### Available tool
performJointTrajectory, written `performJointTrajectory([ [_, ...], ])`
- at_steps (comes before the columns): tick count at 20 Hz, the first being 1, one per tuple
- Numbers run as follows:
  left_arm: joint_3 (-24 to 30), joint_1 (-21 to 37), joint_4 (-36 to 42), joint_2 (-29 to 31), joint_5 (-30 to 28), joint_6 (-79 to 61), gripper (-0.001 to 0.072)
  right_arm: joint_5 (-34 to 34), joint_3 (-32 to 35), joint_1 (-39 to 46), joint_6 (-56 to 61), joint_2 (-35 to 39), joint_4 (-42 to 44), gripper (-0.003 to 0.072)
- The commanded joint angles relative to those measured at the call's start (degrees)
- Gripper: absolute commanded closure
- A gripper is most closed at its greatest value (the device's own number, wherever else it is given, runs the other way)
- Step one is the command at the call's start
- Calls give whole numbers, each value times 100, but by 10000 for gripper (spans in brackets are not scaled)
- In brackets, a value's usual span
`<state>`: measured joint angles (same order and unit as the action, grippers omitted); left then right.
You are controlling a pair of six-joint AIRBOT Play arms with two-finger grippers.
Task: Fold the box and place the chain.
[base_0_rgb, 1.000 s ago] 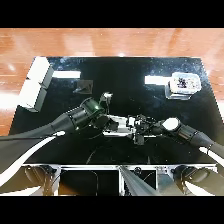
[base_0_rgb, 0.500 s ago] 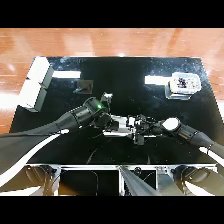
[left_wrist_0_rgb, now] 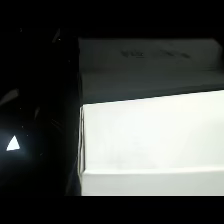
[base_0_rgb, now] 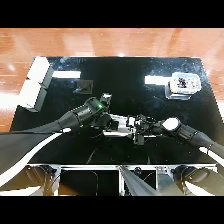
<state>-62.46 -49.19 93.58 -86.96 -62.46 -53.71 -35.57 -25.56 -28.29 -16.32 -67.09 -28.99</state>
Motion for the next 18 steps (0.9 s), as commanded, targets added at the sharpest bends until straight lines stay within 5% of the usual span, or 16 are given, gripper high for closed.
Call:
performJointTrajectory([
  [1,-4,4,24,-109,0,13,360,2,0,-4,0,-2,0,200],
  [6,-4,4,142,-155,7,13,360,2,0,-4,0,-2,0,200],
  [12,-4,2,168,-155,7,-4,691,2,0,-4,0,-2,0,200],
  [18,-15,2,190,-153,-11,-4,691,2,0,-4,0,-2,0,199],
])
